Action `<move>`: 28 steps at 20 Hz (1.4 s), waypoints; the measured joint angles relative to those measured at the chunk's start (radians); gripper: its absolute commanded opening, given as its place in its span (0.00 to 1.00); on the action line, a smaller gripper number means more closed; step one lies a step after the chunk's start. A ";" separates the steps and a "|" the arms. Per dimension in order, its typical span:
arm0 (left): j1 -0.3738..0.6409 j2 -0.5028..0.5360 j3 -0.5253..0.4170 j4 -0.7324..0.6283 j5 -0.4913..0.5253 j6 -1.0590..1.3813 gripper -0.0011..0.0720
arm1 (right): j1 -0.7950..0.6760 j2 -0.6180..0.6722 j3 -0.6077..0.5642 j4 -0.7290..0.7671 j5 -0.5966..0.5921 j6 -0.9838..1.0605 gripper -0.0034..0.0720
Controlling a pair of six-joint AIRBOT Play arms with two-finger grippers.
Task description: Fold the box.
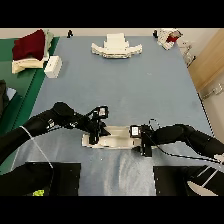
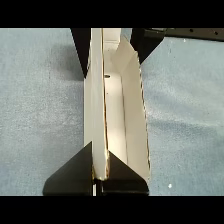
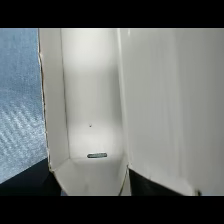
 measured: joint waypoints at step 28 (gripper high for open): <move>0.011 0.030 0.000 0.031 0.016 -0.142 0.75 | 0.001 0.000 0.000 0.001 0.001 0.000 0.77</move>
